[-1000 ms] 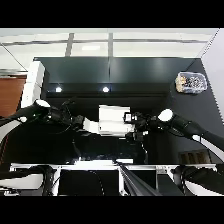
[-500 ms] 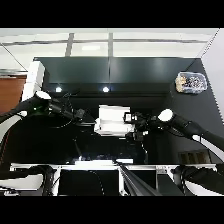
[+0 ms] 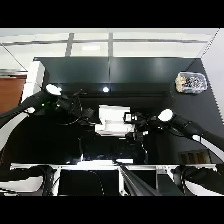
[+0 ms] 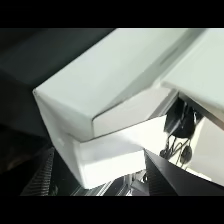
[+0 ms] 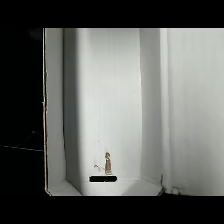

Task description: Fold the box and place the chain.

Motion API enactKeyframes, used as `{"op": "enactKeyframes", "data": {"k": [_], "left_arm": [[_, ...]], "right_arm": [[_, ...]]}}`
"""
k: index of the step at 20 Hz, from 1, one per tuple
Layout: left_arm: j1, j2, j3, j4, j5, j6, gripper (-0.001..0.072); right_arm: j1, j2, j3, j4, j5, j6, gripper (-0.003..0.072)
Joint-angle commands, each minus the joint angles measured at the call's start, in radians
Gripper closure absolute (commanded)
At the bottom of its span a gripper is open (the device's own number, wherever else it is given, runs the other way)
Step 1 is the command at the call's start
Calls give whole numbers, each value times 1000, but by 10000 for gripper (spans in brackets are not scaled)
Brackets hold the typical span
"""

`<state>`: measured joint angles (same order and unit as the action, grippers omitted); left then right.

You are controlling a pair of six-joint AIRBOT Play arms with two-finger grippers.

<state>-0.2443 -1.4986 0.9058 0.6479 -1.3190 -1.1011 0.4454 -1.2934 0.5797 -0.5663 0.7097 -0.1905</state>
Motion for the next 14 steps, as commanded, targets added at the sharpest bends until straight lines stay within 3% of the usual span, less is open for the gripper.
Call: {"op": "enactKeyframes", "data": {"k": [1, 10, 14], "left_arm": [[-42, 11, 34, 30, 33, -92, 89], [-129, 20, 92, 141, 37, -239, 89], [-168, 20, 123, 271, 37, -331, 90]], "right_arm": [[-1, 0, 0, 0, 0, 0, 485], [-1, 0, 0, 0, 0, 0, 485], [-1, 0, 0, 0, 0, 0, 485]]}}
